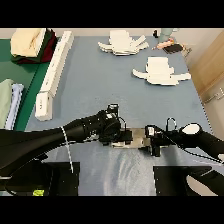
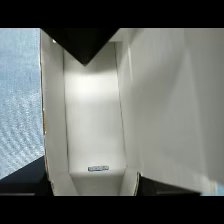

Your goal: Fold the box.

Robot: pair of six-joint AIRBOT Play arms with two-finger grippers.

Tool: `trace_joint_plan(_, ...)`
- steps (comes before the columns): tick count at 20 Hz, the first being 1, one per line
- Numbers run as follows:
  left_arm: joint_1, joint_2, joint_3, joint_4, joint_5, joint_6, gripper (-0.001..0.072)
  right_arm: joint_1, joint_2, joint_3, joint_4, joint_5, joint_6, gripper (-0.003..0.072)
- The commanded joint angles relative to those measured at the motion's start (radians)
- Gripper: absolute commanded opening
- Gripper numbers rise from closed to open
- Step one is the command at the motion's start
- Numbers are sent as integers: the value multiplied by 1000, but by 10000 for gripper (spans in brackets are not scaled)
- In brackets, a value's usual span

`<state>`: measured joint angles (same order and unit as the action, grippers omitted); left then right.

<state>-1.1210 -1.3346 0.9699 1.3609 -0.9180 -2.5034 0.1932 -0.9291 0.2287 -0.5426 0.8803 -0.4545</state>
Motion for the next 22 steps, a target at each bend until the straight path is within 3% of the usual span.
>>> trace_joint_plan(1, 1, 1, 8, -13, -14, 1, 700, 0, 1, 1, 0, 0, 0, 458)
trace_joint_plan(8, 38, 15, 37, -31, -117, 9, 700, 0, 1, 1, 0, 0, 0, 458)
trace_joint_plan(16, 45, 31, 37, -22, -166, 21, 698, 0, 1, 1, 0, 0, 0, 459)
trace_joint_plan(17, 45, 31, 37, -3, -166, 10, 662, 0, 1, 1, 0, 0, 0, 458)
trace_joint_plan(18, 44, 31, 37, 20, -164, 0, 509, 0, 1, 1, 0, 0, 0, 458)
trace_joint_plan(19, 44, 31, 36, 35, -156, 0, 405, 0, 1, 1, 0, 0, 0, 458)
trace_joint_plan(22, 44, -1, 37, 37, -127, 0, 405, 0, 1, 1, 0, 0, 0, 458)
